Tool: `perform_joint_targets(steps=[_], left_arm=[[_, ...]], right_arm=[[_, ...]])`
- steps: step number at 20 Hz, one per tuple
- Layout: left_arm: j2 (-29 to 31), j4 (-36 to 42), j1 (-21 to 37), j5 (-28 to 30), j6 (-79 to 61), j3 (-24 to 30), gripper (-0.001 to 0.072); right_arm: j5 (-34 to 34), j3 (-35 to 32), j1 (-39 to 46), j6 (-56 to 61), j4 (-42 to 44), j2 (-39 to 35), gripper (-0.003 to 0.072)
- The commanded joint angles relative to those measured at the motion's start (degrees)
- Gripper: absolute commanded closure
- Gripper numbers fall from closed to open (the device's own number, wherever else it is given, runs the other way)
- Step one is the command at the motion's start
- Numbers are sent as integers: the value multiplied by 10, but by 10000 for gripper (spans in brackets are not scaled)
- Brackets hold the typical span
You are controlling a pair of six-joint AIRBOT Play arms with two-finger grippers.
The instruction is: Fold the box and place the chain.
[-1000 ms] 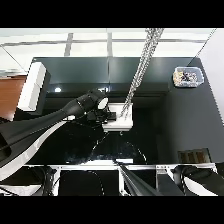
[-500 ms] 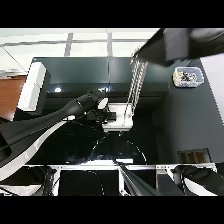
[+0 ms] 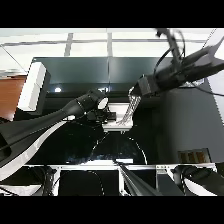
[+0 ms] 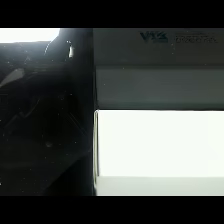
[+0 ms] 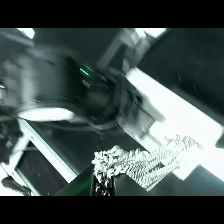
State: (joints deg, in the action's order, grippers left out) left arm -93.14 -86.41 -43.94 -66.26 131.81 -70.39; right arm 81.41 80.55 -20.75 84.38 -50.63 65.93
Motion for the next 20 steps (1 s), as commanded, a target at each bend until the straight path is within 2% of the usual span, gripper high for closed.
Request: perform_joint_targets(steps=[1,6,8,13,20], left_arm=[[0,-1,0,0,0,0,680],[0,-1,0,3,0,0,680],[0,-1,0,2,0,0,680],[0,-1,0,2,0,0,680],[0,-1,0,2,0,0,680]], right_arm=[[-27,-79,-1,7,-4,0,669],[-199,-192,-16,20,60,2,669],[-225,-202,-31,20,60,11,670],[-232,-196,-35,17,58,23,670],[-167,-92,-20,7,57,17,669]])
